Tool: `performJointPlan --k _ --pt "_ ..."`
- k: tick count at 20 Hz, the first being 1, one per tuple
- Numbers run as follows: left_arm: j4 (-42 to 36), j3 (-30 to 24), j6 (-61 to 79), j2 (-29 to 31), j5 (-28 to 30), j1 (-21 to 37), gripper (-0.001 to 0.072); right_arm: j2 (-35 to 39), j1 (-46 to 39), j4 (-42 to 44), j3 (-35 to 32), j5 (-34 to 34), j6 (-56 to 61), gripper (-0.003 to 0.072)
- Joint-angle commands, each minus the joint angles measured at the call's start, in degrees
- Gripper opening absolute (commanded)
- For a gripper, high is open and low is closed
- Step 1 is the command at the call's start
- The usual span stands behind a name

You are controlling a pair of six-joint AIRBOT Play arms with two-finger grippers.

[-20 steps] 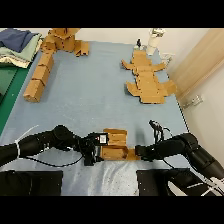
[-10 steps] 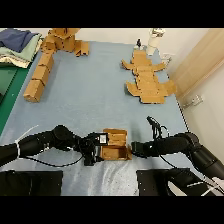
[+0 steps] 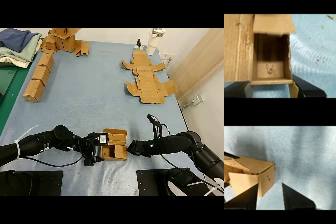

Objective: Fold the box.

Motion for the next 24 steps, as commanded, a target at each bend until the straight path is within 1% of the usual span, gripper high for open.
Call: performJointPlan --k 1,5,6,7,10,12,15,16,17,18,21,24 --pt "0.00 0.04 0.00 0.04 0.00 0.04 0.0459 0.13 0.00 0.59 0.07 -1.31 -0.70 0.0460" --pt "0.00 0.04 0.00 0.04 0.00 0.04 0.0459 0.02 0.04 1.62 0.04 -1.27 -1.14 0.0460" --pt "0.00 0.07 0.00 0.04 0.00 0.04 0.0459 0.02 0.28 1.75 0.07 -1.09 -1.09 0.0505" --pt "0.00 0.07 0.00 0.04 0.00 0.04 0.0459 0.02 0.81 1.86 0.07 -0.66 -1.05 0.0518" --pt "0.00 0.07 0.00 0.04 0.00 0.04 0.0459 -0.28 4.00 1.01 0.07 2.47 1.77 0.0517" --pt "0.00 0.07 -0.02 0.04 0.00 0.04 0.0459 -2.01 6.27 0.57 0.11 4.11 3.76 0.0507" --pt "0.00 0.04 0.00 0.04 0.00 0.04 0.0459 -7.56 9.94 -0.94 2.01 4.72 6.40 0.0497" --pt "0.00 0.04 0.00 0.04 0.00 0.04 0.0459 -9.51 11.47 -2.91 3.30 4.70 8.57 0.0484" --pt "0.00 0.04 0.00 0.04 0.00 0.04 0.0459 -11.65 13.44 -5.44 5.03 4.68 10.64 0.0449" --pt "0.00 0.07 0.00 0.04 0.00 0.04 0.0459 -13.60 15.56 -8.63 6.86 4.52 13.18 0.0440" --pt "0.00 0.07 0.00 0.04 0.00 0.04 0.0459 -20.39 21.94 -17.90 12.90 0.55 22.47 0.0441" --pt "0.00 0.04 -0.02 0.04 0.00 0.04 0.0459 -26.73 26.86 -22.47 18.29 -4.24 28.59 0.0440"
